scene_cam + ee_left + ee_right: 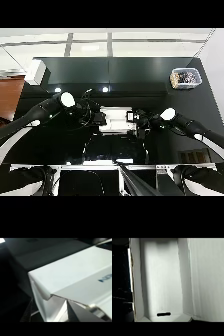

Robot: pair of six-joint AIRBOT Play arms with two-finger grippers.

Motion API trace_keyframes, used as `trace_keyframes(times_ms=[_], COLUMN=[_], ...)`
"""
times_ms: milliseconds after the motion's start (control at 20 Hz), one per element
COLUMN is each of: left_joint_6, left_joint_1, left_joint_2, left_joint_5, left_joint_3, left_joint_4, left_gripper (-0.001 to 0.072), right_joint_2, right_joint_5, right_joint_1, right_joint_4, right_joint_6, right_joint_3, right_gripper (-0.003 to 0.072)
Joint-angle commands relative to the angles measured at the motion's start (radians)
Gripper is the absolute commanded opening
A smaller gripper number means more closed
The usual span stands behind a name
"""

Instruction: Fold the box and place the chain.

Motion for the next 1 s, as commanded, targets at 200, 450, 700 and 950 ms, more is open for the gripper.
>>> trace_keyframes(times_ms=[200, 450, 700, 950], left_joint_6=[-0.346, -0.491, -0.656, -0.700], left_joint_1=[-0.161, -0.249, -0.276, -0.275], left_joint_2=[-0.005, -0.071, -0.117, -0.126], left_joint_5=[-0.001, -0.066, -0.089, -0.079], left_joint_3=[0.083, 0.166, 0.183, 0.183], left_joint_4=[0.412, 0.541, 0.575, 0.565], left_gripper=[0.0480, 0.0480, 0.0480, 0.0480], right_joint_2=[-0.001, -0.001, -0.001, -0.001], right_joint_5=[0.000, 0.000, 0.000, 0.001], right_joint_1=[0.001, 0.001, 0.001, 0.001], right_joint_4=[0.000, 0.000, 0.000, 0.000], right_joint_6=[0.000, 0.000, 0.000, 0.000], right_joint_3=[0.000, 0.000, 0.000, 0.000], right_gripper=[0.0306, 0.0306, 0.0305, 0.0305])
